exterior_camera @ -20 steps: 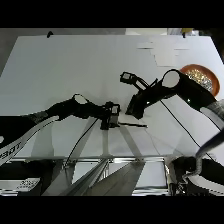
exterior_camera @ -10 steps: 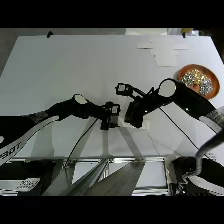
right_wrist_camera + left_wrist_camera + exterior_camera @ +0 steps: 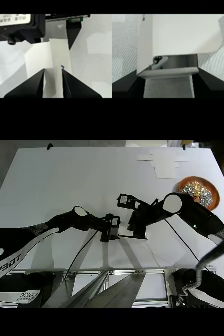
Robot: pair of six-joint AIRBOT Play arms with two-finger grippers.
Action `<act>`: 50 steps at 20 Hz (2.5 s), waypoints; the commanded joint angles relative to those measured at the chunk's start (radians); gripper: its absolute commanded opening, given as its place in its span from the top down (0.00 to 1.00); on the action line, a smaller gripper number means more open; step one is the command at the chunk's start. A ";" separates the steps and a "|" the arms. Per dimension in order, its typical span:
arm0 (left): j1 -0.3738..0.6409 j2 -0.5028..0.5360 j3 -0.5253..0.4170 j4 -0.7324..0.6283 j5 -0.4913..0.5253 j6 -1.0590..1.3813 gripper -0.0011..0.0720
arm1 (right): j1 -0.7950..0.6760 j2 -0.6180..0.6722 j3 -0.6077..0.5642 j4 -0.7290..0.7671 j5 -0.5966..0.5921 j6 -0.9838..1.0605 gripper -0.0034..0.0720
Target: Fold the box and place the chain.
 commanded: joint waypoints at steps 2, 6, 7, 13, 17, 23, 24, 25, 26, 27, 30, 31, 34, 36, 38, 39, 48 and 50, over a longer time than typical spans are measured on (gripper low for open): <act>0.000 0.000 0.000 0.000 0.000 0.000 0.86 | 0.015 0.013 -0.003 -0.014 0.006 0.006 0.71; 0.000 0.000 0.000 0.000 0.000 0.000 0.86 | 0.040 0.013 -0.008 -0.010 0.031 0.005 0.52; 0.000 0.000 0.000 0.000 0.000 0.000 0.86 | 0.047 0.013 -0.008 -0.013 0.043 0.005 0.50; 0.000 0.000 0.000 0.000 0.000 0.000 0.86 | 0.058 0.013 -0.008 -0.149 0.007 0.051 0.51; 0.000 0.000 0.000 0.000 0.000 0.000 0.86 | 0.058 0.013 -0.008 -0.154 0.008 0.051 0.60; 0.000 0.000 0.000 0.000 0.000 0.000 0.86 | 0.060 0.013 -0.020 -0.153 0.028 0.050 0.80; 0.000 0.000 0.000 0.000 0.000 0.000 0.86 | 0.065 0.013 -0.030 -0.155 0.027 0.050 0.80; 0.000 0.000 0.000 0.000 0.000 0.000 0.86 | 0.069 0.013 -0.042 -0.154 0.018 0.050 0.80; 0.000 0.000 0.000 0.000 0.000 0.000 0.86 | 0.073 0.013 -0.049 -0.154 0.006 0.050 0.80; 0.000 0.000 0.000 0.000 0.000 0.000 0.86 | 0.075 0.013 -0.051 -0.155 -0.006 0.050 0.80; 0.000 0.000 0.000 0.000 0.000 0.000 0.86 | 0.075 0.013 -0.051 -0.173 -0.026 0.051 0.80; 0.000 0.000 0.000 0.000 0.000 0.000 0.86 | 0.075 0.013 -0.051 -0.179 -0.024 0.052 0.80; 0.000 0.000 0.000 0.000 0.000 0.000 0.86 | 0.075 0.013 -0.051 -0.196 -0.021 0.078 0.80; 0.000 0.000 0.000 0.000 0.000 0.000 0.86 | 0.075 0.013 -0.051 -0.195 -0.022 0.085 0.80; 0.000 0.000 0.000 0.000 0.000 0.000 0.86 | 0.075 0.021 -0.051 -0.195 -0.026 0.100 0.80; 0.000 0.000 0.000 0.000 0.000 0.000 0.86 | 0.075 0.028 -0.051 -0.196 -0.029 0.099 0.80; 0.000 0.000 0.000 0.000 0.000 0.000 0.86 | 0.075 0.047 -0.106 -0.191 -0.103 0.101 0.80; 0.000 0.000 0.000 0.000 0.000 0.000 0.86 | 0.075 0.048 -0.108 -0.190 -0.140 0.103 0.80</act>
